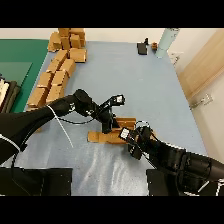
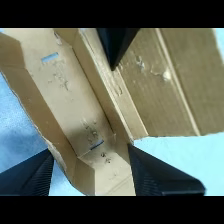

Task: Fold the box.

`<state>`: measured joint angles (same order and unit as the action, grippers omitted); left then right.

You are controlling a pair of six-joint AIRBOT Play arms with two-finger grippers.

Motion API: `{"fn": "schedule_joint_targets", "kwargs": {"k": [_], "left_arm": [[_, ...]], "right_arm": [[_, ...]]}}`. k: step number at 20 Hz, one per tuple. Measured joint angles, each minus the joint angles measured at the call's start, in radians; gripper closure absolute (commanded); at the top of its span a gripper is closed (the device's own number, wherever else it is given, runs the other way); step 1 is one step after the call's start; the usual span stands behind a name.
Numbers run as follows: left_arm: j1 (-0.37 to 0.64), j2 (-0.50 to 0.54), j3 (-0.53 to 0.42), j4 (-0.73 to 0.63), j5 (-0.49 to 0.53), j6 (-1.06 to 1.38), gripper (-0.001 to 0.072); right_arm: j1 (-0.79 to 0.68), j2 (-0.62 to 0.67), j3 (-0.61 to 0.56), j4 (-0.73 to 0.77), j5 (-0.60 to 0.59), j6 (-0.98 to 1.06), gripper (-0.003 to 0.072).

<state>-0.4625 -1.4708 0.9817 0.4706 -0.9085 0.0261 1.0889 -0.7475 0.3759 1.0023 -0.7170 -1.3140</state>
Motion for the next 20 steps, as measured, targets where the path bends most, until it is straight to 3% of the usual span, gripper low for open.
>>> {"fn": "schedule_joint_targets", "kwargs": {"k": [6,9,16,20], "left_arm": [[0.000,0.000,0.000,0.000,0.000,0.000,0.0696],[0.000,0.000,0.000,0.000,0.000,0.000,0.0696],[0.000,0.000,0.000,0.000,0.000,0.000,0.0696],[0.000,0.000,0.000,0.000,0.000,0.000,0.0696]], "right_arm": [[-0.041,0.011,0.000,-0.025,-0.021,-0.132,-0.0034],[-0.142,0.016,-0.002,0.076,0.021,-0.310,-0.0034],[-0.518,-0.018,0.002,0.811,0.099,-1.217,-0.0034],[-0.640,-0.115,0.029,1.081,0.041,-1.518,-0.0034]]}}
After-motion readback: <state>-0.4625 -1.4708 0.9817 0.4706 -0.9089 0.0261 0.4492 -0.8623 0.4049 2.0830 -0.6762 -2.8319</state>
